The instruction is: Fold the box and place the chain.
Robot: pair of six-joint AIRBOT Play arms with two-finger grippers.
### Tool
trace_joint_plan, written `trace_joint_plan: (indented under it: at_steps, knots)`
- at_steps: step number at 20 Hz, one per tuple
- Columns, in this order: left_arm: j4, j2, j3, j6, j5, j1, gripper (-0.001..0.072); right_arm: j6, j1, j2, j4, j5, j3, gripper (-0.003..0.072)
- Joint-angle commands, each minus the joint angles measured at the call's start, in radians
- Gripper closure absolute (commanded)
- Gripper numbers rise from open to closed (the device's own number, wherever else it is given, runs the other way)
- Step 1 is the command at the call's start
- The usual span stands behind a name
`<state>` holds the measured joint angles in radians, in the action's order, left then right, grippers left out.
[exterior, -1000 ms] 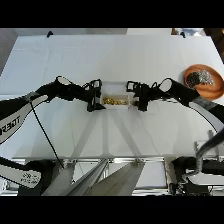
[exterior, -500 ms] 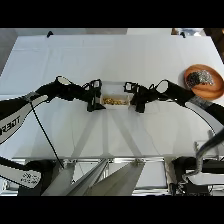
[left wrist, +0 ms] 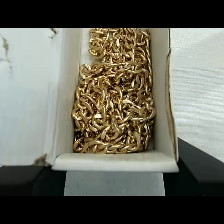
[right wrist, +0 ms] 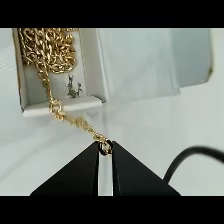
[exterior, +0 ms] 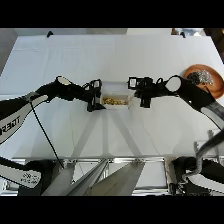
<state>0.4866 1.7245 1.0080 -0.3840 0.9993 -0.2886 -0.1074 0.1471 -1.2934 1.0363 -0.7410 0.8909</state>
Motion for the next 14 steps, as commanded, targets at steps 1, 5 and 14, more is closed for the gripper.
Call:
trace_joint_plan:
  at_steps: [1, 5, 14]
  knots:
    - [0.0, -0.001, 0.0, 0.0, 0.0, 0.0, 0.0565, -0.001, 0.0, 0.072, -0.034, -0.089, 0.001, 0.0679]
    - [0.0, -0.001, 0.0, 0.0, 0.0, 0.0, 0.0565, 0.005, 0.011, 0.08, -0.214, -0.076, 0.0, 0.0679]
    - [0.0, -0.001, 0.0, 0.0, 0.0, 0.0, 0.0565, -0.032, 0.078, -0.018, -0.228, -0.004, 0.0, 0.0678]
